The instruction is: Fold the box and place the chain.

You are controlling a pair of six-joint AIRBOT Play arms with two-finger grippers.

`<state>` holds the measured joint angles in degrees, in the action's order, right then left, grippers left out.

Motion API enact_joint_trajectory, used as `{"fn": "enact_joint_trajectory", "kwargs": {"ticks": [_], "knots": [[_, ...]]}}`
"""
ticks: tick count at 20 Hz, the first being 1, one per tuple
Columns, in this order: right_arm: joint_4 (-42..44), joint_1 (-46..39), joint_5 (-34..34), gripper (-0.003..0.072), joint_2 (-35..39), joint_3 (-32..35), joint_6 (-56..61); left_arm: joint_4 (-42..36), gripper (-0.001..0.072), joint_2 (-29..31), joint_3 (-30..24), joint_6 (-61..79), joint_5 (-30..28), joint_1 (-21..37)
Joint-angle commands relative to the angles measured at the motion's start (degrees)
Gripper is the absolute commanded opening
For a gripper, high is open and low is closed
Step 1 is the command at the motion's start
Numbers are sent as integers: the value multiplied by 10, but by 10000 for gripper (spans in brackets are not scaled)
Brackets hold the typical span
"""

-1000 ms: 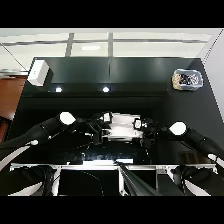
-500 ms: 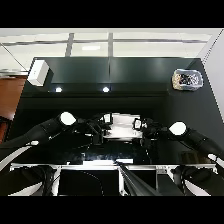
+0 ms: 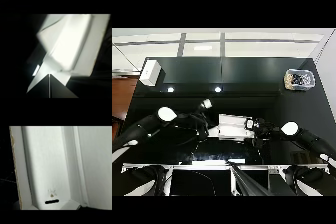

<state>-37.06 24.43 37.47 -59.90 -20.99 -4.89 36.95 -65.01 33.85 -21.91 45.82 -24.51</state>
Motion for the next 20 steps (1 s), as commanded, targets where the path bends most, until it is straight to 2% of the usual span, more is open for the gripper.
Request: {"fn": "enact_joint_trajectory", "kwargs": {"ticks": [1,3,4,6,9,12,16,20], "knots": [[0,0,0,466,0,0,-1,99,27,18,0,-239,137,117],[0,0,0,466,0,0,-1,124,27,15,-5,-275,195,188],[0,0,0,466,0,0,-1,124,27,13,-10,-322,198,219],[0,0,0,466,0,0,-1,123,26,11,-30,-437,172,276],[0,0,0,466,0,0,-1,89,27,-4,-70,-469,122,319],[0,0,0,466,0,0,-1,47,27,-40,-77,-452,125,305],[0,0,0,466,0,0,-1,-30,27,-87,-77,-410,100,242],[0,0,0,465,0,0,-1,-64,27,-103,-77,-384,73,178]]}}
